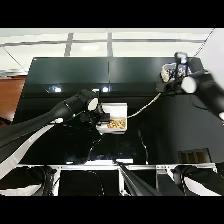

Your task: Fold the box and place the chain.

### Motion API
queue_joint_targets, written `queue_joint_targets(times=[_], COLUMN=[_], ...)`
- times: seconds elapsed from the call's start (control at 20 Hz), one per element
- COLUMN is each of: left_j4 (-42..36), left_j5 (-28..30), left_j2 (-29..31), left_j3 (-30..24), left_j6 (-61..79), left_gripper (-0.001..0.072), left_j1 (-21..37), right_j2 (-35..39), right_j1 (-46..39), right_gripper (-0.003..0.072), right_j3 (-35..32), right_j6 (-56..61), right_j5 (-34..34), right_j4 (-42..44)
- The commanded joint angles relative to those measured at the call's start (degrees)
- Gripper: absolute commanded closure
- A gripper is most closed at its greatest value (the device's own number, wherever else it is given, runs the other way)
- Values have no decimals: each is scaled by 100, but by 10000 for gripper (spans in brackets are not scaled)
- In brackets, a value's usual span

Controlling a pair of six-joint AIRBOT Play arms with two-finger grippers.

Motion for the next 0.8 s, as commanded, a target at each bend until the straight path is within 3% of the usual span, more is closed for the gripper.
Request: queue_joint_targets(times=[0.0,0.2,0.4,0.55,0.75], left_j4=[0,0,0,0,0], left_j5=[0,0,2,2,4], left_j2=[0,0,0,0,0], left_j3=[7,7,7,7,7], left_j6=[0,0,0,0,0], left_gripper=[682,683,682,682,682], left_j1=[4,4,4,4,4], right_j2=[1016,1429,1381,1025,457], right_j1=[0,2,59,579,1126], right_gripper=[666,665,665,665,665], right_j3=[275,1115,1397,1263,595], right_j6=[-1156,-2057,-2870,-2879,-2800], right_j5=[647,1073,741,859,994], right_j4=[1115,2986,5128,5058,4588])
